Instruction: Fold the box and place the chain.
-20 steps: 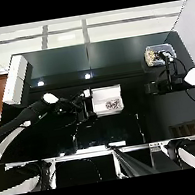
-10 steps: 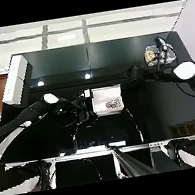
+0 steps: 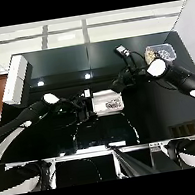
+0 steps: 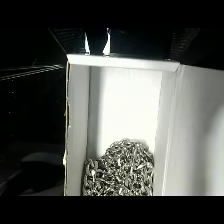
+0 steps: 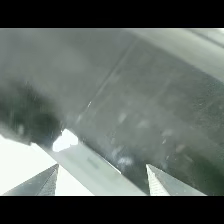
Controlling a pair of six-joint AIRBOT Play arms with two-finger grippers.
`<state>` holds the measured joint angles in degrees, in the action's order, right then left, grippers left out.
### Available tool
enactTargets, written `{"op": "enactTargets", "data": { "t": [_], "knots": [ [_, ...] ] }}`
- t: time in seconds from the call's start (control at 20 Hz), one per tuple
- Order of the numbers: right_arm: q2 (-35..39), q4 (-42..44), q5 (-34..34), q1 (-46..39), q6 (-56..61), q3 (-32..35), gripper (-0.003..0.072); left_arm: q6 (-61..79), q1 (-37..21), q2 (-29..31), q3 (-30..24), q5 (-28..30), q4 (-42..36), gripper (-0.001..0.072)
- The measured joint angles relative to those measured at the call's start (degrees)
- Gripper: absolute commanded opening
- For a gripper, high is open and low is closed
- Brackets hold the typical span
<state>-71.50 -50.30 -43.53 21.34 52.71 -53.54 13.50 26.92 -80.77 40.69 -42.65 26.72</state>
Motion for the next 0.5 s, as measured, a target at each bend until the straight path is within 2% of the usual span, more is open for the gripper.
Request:
{"op": "enactTargets", "data": {
  "t": [0.15,0.3,0.35,0.5],
  "knots": [
    [-0.33,-4.44,-8.09,0.42,-4.02,-2.14,0.0618,0.0,0.0,0.0,0.02,0.0,0.0,0.0412],
    [-0.44,-6.29,-12.79,0.63,-12.11,-2.93,0.062,0.0,0.0,0.0,0.02,0.0,0.0,0.0412],
    [-0.44,-6.78,-13.73,0.66,-14.62,-3.08,0.0717,0.0,0.0,0.0,0.02,0.0,0.0,0.0413],
    [0.02,-7.41,-16.22,0.87,-19.1,-3.32,0.0716,0.0,0.0,0.0,0.02,0.0,0.0,0.0412]
  ]
}}
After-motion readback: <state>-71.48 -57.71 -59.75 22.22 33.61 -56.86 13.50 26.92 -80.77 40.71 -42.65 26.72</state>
